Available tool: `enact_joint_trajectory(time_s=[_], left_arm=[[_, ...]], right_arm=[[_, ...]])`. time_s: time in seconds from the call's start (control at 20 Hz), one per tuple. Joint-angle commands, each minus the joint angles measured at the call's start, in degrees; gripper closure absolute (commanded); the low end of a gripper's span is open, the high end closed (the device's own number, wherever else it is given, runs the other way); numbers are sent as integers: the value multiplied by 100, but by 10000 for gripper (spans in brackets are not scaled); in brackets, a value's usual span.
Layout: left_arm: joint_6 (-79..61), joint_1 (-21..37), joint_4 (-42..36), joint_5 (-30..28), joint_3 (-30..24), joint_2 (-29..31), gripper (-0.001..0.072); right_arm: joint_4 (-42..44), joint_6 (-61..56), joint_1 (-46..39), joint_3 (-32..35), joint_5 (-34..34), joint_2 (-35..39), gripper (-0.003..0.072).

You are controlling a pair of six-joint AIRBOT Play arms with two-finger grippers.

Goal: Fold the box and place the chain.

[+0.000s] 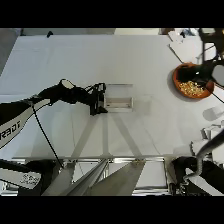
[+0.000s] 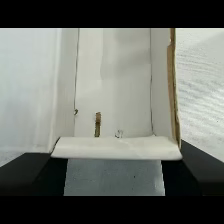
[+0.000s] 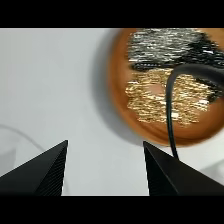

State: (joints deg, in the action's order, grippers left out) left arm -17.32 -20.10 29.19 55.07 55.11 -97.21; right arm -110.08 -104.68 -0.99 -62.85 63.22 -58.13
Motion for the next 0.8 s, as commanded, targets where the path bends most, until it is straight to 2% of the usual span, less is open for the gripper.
enact_joint_trajectory(time_s=[0.0,0.1,0.25,0.4,0.5,0.75], left_arm=[[0,-2,2,0,0,-2,455],[0,-2,2,0,0,-2,455],[0,0,2,0,0,-2,455],[-2,0,2,-2,0,-2,455],[0,-2,2,0,0,-2,455],[0,-2,2,0,0,-2,455]], right_arm=[[68,785,-1300,0,-195,-153,143],[380,1178,-1945,0,-258,-483,98],[765,1438,-2592,0,-649,-1099,80],[870,1539,-2686,-2,-1082,-1768,46],[1261,1537,-2686,-33,-1346,-2232,44],[1718,1537,-2653,-420,-1506,-3171,43]])
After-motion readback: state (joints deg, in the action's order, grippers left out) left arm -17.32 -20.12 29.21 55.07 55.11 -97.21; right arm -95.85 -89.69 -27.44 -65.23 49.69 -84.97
